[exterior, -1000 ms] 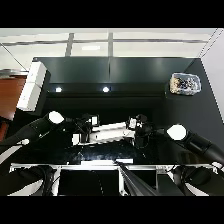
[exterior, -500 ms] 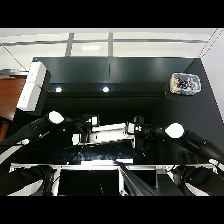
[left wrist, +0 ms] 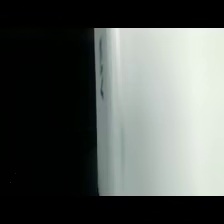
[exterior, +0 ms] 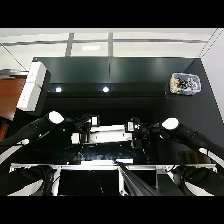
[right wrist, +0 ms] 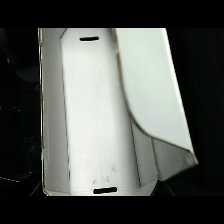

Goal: Fold the box and place the chain.

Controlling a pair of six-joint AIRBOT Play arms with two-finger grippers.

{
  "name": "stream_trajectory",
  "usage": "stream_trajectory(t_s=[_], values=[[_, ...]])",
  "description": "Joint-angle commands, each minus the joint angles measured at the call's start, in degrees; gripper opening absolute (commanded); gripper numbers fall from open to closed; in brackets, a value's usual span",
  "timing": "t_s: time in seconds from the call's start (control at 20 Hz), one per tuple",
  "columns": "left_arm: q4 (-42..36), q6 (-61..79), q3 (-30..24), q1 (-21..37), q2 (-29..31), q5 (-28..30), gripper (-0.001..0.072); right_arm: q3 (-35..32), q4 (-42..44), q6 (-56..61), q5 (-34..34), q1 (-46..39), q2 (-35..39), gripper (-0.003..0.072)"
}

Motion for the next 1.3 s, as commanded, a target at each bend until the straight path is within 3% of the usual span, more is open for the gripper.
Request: stream_trajectory(t_s=[0.0, 0.55, 1.25], values=[[-0.1, 0.0, 0.1, 0.0, 0.0, 0.1, 0.003, 0.1, 1.9, -0.6, 0.2, -0.2, -1.3, 0.0699], [-0.2, -0.1, 0.1, 0.0, 0.0, -0.3, 0.003, 0.3, -6.8, 9.3, -4.8, 3.2, -1.4, 0.0698], [1.1, -1.8, 0.1, 0.1, -0.1, -1.6, 0.0031, 0.9, -8.3, 11.9, -6.1, 3.7, -2.1, 0.0698]])
